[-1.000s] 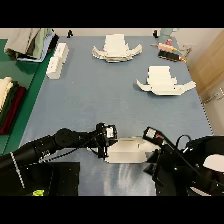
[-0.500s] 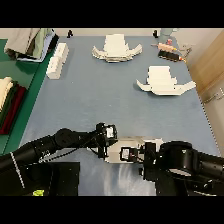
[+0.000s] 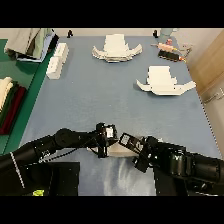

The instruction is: Fold the box.

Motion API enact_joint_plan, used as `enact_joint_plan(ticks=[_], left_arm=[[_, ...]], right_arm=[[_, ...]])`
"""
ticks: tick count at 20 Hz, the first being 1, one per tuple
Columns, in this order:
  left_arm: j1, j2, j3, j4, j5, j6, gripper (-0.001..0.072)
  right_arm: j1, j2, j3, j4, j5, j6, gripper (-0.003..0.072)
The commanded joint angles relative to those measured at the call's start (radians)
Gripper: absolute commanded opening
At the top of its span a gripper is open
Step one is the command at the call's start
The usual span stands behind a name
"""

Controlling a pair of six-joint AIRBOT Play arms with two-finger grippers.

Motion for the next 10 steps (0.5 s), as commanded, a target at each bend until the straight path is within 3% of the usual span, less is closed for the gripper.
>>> enact_joint_plan(ticks=[1,6,10], left_arm=[[0.0,0.0,0.0,0.0,0.0,0.0,0.0015],[0.0,0.0,0.0,0.0,0.0,0.0,0.0016],[0.0,0.0,0.0,0.0,0.0,0.0,0.0015]], right_arm=[[0.002,0.024,0.035,-0.076,0.065,0.15,0.0599],[0.002,0.028,0.039,-0.107,0.138,0.233,0.0599],[0.002,0.028,0.039,-0.117,0.113,0.236,0.0601]])
